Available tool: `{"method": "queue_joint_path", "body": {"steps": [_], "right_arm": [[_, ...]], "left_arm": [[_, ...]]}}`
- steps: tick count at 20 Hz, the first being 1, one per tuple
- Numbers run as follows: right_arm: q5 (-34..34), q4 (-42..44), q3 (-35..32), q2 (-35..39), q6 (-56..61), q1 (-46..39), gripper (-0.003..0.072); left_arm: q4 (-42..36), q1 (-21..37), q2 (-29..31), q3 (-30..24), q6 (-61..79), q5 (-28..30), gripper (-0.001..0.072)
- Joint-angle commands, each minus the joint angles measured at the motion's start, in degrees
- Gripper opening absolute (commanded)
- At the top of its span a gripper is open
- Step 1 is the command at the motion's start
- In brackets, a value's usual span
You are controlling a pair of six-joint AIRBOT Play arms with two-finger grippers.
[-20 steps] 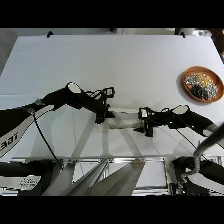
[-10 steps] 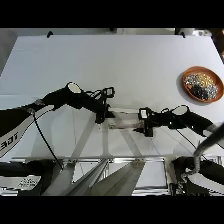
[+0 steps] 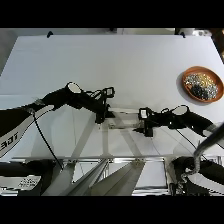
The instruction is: Fold the box and place the chain.
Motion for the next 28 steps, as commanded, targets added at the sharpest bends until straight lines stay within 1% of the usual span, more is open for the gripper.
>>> {"method": "queue_joint_path", "body": {"steps": [1, 23, 25, 26, 27, 28], "right_arm": [[0.3, 0.0, 0.0, 0.0, 0.0, 0.0, 0.0408], [0.3, 0.0, 0.0, 0.0, 0.0, 0.0, 0.0408], [0.3, 0.0, 0.0, 0.0, 0.0, 0.0, 0.0408], [0.3, 0.0, 0.0, 0.0, 0.0, 0.0, 0.0408], [0.3, 0.0, 0.0, 0.0, 0.0, 0.0, 0.0408], [0.4, 0.0, 0.0, 0.0, 0.0, 0.0, 0.0408]], "left_arm": [[0.0, 0.0, 0.0, 0.0, 0.0, 0.0, 0.0013], [0.0, 0.0, 0.0, 0.0, -0.3, -0.6, 0.0012], [0.0, 0.0, 0.0, 0.1, -0.3, -0.6, 0.0023], [0.0, 0.2, 0.3, 0.0, -0.4, -0.7, 0.0131], [0.0, 0.3, 0.7, 0.0, -0.9, -1.2, 0.0267], [0.0, 0.3, 1.6, 0.0, -1.8, -1.2, 0.0353]]}}
